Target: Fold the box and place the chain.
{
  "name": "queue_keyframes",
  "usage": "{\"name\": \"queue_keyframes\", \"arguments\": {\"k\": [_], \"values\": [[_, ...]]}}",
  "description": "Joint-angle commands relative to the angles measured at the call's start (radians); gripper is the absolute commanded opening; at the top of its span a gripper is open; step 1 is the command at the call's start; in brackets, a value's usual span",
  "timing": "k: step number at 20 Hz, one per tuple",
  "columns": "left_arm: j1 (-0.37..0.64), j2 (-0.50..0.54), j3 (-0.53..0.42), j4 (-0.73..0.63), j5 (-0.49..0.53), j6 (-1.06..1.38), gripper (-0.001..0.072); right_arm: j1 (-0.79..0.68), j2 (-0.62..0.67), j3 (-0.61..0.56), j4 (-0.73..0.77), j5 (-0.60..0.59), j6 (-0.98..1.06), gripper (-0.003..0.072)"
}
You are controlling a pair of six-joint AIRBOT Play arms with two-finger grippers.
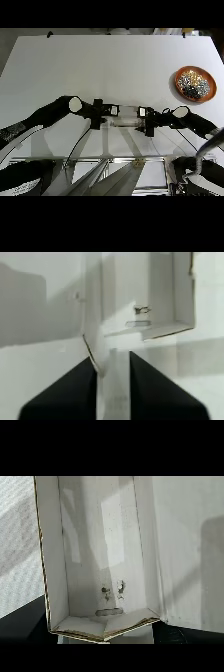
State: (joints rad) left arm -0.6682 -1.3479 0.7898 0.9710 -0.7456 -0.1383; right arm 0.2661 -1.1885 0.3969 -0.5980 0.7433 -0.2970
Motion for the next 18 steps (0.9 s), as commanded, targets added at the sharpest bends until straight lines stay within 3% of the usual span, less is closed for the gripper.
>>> {"name": "queue_keyframes", "arguments": {"k": [1,6,12,14,16,18], "values": [[-0.032,-0.003,0.000,-0.024,-0.029,0.003,0.0134,0.000,0.000,0.000,0.000,0.000,0.000,0.0328],[-0.037,-0.016,0.000,-0.109,-0.020,0.003,0.0132,0.000,0.000,0.000,0.000,0.000,0.000,0.0328],[-0.076,-0.061,0.000,-0.176,0.063,0.000,0.0140,0.000,0.000,0.000,0.000,0.000,0.000,0.0328],[-0.083,-0.064,0.000,-0.178,0.058,-0.001,0.0189,0.000,0.000,0.000,0.000,0.000,0.000,0.0328],[-0.083,-0.064,0.000,-0.177,0.055,-0.018,0.0295,0.000,0.000,0.000,0.000,0.000,0.000,0.0328],[-0.084,-0.064,0.000,-0.177,0.053,-0.023,0.0297,0.000,0.000,0.000,0.000,0.000,0.000,0.0328]]}}
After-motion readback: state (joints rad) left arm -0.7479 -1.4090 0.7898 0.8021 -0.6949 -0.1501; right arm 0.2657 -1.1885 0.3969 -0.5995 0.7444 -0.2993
